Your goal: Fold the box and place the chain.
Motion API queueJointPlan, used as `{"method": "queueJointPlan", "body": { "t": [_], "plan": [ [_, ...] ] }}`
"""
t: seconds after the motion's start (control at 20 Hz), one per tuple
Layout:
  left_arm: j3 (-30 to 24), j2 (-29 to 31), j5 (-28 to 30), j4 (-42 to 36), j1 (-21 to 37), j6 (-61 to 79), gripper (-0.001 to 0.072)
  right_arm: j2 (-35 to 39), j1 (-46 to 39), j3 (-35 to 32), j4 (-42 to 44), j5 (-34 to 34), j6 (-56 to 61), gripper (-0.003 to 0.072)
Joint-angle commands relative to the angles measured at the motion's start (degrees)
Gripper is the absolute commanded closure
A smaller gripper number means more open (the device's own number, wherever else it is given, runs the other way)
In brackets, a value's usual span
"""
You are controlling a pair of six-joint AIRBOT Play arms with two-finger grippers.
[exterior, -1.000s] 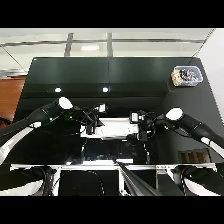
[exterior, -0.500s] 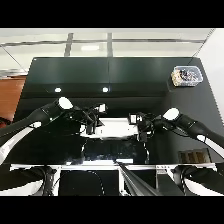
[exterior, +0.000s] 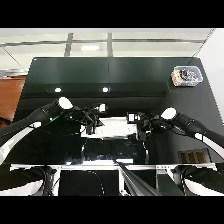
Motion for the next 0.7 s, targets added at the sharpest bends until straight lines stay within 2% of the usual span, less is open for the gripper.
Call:
{"method": "queueJointPlan", "body": {
  "t": [0.0, 0.65],
  "plan": [
    [0.04, 0.0, -0.02, 0.02, -0.02, 0.0, 0.0683, -0.13, 0.24, 0.13, -0.55, -0.28, 0.79, -0.0021],
    [0.04, 0.0, -0.04, 0.0, -0.02, 0.0, 0.0683, -0.22, 0.39, 0.15, -2.19, 0.07, 1.68, -0.0022]
  ]
}}
